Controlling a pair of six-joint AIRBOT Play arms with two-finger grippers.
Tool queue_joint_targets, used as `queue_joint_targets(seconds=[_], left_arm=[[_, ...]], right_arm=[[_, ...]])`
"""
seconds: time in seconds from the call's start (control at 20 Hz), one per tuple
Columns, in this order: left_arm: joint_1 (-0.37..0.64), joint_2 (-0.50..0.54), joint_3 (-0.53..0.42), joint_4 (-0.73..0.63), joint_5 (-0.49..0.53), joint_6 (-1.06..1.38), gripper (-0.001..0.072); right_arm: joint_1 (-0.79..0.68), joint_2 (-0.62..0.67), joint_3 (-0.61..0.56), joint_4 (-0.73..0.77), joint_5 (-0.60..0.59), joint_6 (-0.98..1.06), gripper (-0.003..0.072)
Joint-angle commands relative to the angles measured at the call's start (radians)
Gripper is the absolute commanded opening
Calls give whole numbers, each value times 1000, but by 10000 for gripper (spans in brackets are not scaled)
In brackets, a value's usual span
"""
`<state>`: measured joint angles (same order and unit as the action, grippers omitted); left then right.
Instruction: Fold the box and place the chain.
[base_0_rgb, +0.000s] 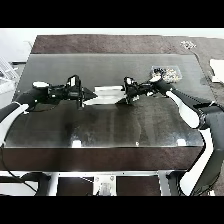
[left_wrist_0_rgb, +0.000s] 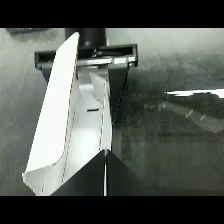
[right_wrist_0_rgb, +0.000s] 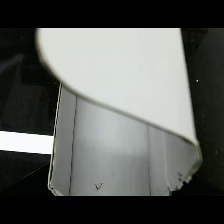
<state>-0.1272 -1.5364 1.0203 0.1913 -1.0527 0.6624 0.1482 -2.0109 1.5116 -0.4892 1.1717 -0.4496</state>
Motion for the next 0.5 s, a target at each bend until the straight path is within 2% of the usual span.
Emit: queue_joint_targets(seconds=[0.0,0.15,0.45], left_arm=[[-1,-24,-13,-1,81,-45,18],[-1,-68,20,-36,91,-69,18],[-1,-164,199,-27,82,-166,19]], right_arm=[[0,0,0,0,0,0,582],[0,0,0,0,0,0,582],[0,0,0,0,0,0,582]])
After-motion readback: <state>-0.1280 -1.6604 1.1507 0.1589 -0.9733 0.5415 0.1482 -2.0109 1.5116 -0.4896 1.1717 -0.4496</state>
